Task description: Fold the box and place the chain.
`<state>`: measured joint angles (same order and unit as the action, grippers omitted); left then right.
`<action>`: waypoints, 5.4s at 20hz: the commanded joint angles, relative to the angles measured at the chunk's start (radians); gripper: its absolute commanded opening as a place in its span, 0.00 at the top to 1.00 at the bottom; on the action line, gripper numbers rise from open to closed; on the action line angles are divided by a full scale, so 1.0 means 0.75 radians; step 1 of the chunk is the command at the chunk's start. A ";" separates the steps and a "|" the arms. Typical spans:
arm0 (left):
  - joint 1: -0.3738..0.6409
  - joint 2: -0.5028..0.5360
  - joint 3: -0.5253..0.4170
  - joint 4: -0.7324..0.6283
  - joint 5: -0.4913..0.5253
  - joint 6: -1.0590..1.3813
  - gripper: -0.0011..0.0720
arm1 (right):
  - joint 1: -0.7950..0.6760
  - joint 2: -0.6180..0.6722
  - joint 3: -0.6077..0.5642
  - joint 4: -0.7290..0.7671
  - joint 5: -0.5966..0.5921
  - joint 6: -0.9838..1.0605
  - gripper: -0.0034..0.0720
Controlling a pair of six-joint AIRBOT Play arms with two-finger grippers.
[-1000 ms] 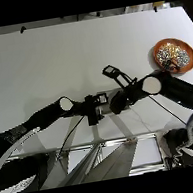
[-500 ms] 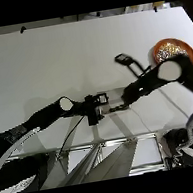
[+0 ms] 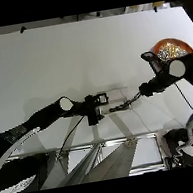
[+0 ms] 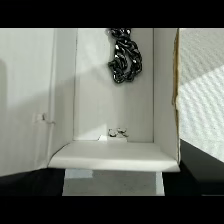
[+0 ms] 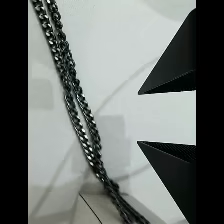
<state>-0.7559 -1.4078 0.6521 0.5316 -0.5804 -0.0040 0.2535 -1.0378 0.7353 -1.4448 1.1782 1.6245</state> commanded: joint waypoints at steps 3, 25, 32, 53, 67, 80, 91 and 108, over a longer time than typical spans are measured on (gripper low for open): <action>0.000 0.001 -0.001 0.000 0.001 0.000 0.64 | -0.017 -0.164 -0.047 -0.029 -0.180 0.074 0.56; 0.000 0.001 -0.001 0.000 0.000 0.000 0.64 | 0.042 -0.223 -0.046 -0.128 -0.180 0.158 0.93; 0.000 0.001 -0.001 0.000 0.000 0.000 0.64 | 0.255 0.276 -0.046 -0.072 -0.069 0.179 0.93; 0.000 0.001 -0.001 0.000 0.000 0.000 0.64 | 0.745 0.107 -0.047 0.264 -0.604 0.213 0.81; 0.000 0.001 -0.001 0.000 0.000 0.000 0.64 | 0.234 0.122 0.207 -0.157 0.145 0.134 0.73; 0.000 0.001 -0.001 0.000 0.001 0.001 0.64 | 0.181 -0.068 -0.150 0.176 -0.429 -1.538 0.64; 0.000 0.001 -0.001 0.000 0.000 0.000 0.64 | 0.181 -0.076 -0.232 0.347 -0.588 -1.645 0.79; 0.000 0.001 -0.001 0.000 0.000 0.000 0.64 | 0.182 0.598 -0.168 0.417 -0.356 -0.547 0.93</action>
<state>-0.7559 -1.4078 0.6521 0.5312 -0.5804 -0.0040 0.3897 -0.6716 0.6044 -1.3376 0.9108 1.1419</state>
